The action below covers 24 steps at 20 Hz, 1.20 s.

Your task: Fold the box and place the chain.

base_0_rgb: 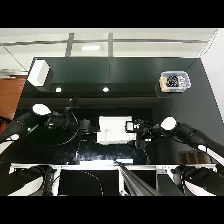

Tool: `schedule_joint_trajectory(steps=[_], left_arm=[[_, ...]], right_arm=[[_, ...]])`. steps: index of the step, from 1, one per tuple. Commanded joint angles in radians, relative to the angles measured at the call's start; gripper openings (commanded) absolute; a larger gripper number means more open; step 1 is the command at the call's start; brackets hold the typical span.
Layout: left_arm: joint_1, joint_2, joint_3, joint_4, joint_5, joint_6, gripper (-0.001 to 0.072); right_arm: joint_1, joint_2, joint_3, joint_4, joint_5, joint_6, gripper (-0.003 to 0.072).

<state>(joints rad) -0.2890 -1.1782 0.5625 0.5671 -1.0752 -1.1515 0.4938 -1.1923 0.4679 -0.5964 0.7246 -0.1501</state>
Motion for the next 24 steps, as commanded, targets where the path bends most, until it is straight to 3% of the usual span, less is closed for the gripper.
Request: schedule_joint_trajectory(steps=[1,9,18,21,24], left_arm=[[-0.145,0.001,0.041,0.165,0.138,-0.220,0.0696],[-0.287,0.001,0.047,0.233,0.320,-0.370,0.0685],[-0.304,0.000,0.053,0.324,0.287,-0.413,0.0683],[-0.345,0.000,0.089,0.509,0.229,-0.567,0.0664],[-0.457,-0.012,0.164,0.732,0.175,-0.789,0.0664]], right_arm=[[0.001,-0.001,0.001,0.000,0.000,0.000,0.0480],[0.001,-0.001,0.001,0.000,0.000,0.000,0.0479],[0.001,-0.001,0.001,0.000,0.000,0.000,0.0480],[0.001,-0.001,0.001,0.000,0.000,0.000,0.0479],[0.001,-0.001,0.001,0.000,0.000,0.000,0.0480]])
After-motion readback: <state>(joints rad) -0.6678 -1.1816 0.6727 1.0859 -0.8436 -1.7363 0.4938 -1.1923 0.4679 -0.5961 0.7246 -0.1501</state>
